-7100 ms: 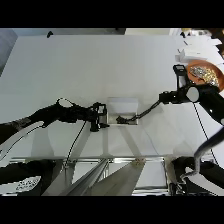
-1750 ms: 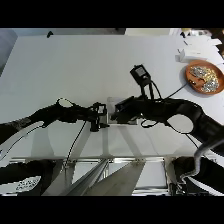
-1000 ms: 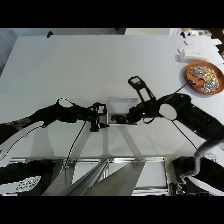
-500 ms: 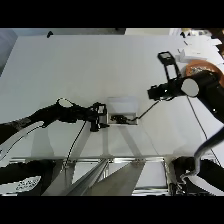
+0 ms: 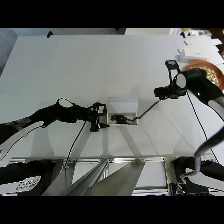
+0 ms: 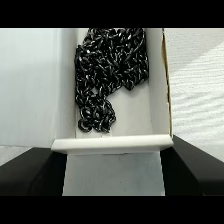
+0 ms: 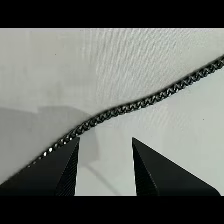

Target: Fold the box and place the chain.

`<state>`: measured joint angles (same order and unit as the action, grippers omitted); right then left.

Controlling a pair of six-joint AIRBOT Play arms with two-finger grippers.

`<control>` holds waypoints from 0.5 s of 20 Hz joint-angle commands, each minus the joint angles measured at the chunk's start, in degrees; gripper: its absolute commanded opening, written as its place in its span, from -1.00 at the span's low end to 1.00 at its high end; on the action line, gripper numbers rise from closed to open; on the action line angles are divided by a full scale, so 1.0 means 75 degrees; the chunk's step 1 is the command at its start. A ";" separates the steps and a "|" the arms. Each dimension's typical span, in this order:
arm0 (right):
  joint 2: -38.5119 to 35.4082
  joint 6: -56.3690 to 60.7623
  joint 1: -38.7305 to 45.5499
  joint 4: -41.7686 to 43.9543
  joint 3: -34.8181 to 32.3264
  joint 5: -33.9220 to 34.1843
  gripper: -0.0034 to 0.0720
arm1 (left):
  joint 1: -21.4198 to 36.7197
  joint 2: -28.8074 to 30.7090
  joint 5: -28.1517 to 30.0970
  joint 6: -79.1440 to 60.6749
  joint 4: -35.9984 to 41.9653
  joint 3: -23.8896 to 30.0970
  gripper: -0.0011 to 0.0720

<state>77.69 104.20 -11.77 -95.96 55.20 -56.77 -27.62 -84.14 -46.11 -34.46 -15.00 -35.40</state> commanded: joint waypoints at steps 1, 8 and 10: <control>0.0458 0.0140 0.0038 -0.0029 0.0003 0.0134 0.04 | 0.0003 0.0006 0.0000 -0.0003 -0.0003 0.0003 -0.35; 0.0801 0.0137 0.0038 -0.0026 0.0003 0.0286 -0.03 | 0.0003 0.0006 0.0000 -0.0003 -0.0003 0.0003 -0.35; 0.0895 0.0140 0.0038 -0.0023 0.0003 0.0227 -0.04 | 0.0003 0.0006 0.0000 -0.0003 -0.0003 0.0003 -0.35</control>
<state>83.35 105.16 -11.53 -96.16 55.22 -54.74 -27.62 -84.14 -46.11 -34.48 -15.00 -35.40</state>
